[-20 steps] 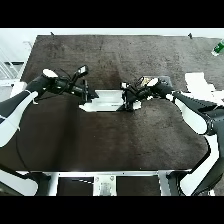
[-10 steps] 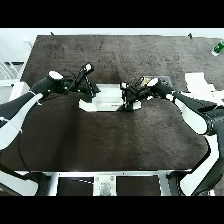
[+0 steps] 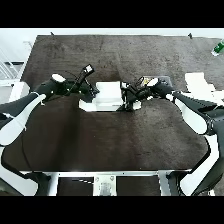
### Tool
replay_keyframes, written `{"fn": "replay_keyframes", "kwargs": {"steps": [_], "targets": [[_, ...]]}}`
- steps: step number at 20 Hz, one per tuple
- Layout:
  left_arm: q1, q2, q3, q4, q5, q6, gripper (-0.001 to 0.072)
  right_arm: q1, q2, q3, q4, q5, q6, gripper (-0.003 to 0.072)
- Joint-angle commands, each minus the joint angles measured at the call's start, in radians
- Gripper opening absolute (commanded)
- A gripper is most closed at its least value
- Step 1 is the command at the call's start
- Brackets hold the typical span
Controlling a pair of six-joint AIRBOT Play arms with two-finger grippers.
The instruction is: Fold the box and place the chain.
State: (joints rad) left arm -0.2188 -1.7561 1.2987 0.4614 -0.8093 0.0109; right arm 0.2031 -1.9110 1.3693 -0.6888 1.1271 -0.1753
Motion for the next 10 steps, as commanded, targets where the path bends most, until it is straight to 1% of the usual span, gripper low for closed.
{"fn": "replay_keyframes", "kwargs": {"steps": [1, 10], "targets": [[-0.001, -0.008, 0.0, 0.009, 0.006, -0.008, 0.0018, 0.001, -0.001, 0.0, 0.0, 0.0, 0.0, 0.0503], [0.0, -0.008, 0.0, 0.013, -0.013, -0.01, 0.0019, 0.001, -0.001, 0.0, 0.0, 0.0, 0.0, 0.0503]]}}
